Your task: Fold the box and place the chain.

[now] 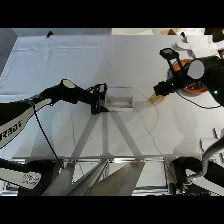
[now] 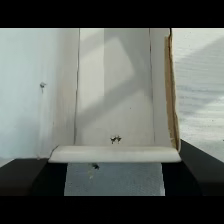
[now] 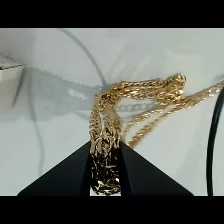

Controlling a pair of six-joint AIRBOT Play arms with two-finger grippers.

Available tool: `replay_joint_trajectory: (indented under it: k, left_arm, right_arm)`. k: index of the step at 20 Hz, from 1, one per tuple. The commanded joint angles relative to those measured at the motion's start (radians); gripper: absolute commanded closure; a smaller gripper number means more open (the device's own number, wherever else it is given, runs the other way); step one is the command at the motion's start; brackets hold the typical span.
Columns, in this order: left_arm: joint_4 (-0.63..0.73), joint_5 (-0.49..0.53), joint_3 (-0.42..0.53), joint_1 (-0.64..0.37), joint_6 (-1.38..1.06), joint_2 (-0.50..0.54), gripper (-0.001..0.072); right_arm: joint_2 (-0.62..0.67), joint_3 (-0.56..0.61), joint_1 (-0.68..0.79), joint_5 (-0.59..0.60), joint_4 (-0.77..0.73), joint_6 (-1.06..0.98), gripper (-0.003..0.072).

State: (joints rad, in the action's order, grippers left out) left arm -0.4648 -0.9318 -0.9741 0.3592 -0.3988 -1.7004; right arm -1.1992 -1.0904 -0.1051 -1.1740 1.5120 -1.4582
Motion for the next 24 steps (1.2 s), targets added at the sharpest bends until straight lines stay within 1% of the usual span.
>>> replay_joint_trajectory:
  k: [1, 4, 10, 13, 16, 18, 24]
  left_arm:
    - [0.0, 0.0, 0.0, 0.0, 0.0, 0.0, 0.0453]
    - [0.0, 0.0, 0.0, 0.0, 0.0, 0.0, 0.0453]
    - [0.0, 0.0, 0.0, 0.0, 0.0, 0.0, 0.0453]
    - [0.0, 0.0, 0.0, 0.0, 0.0, 0.0, 0.0453]
    - [0.0, 0.0, 0.0, 0.0, 0.0, 0.0, 0.0453]
    - [0.0, 0.0, 0.0, 0.0, 0.0, 0.0, 0.0453]
    - [0.0, 0.0, 0.0, 0.0, 0.0, 0.0, 0.0453]
  right_arm:
    - [0.002, 0.001, -0.072, 0.016, -0.006, -0.004, 0.0677]
    - [0.002, 0.001, -0.114, 0.058, -0.058, -0.003, 0.0677]
    - [0.002, 0.001, -0.241, 0.158, -0.069, 0.002, 0.0676]
    - [-0.001, 0.001, -0.288, 0.259, -0.097, 0.003, 0.0677]
    - [-0.021, 0.001, -0.332, 0.34, -0.173, 0.04, 0.0677]
    - [-0.048, 0.001, -0.363, 0.368, -0.212, 0.083, 0.0677]
    - [-0.204, 0.001, -0.387, 0.427, -0.195, 0.079, 0.0676]
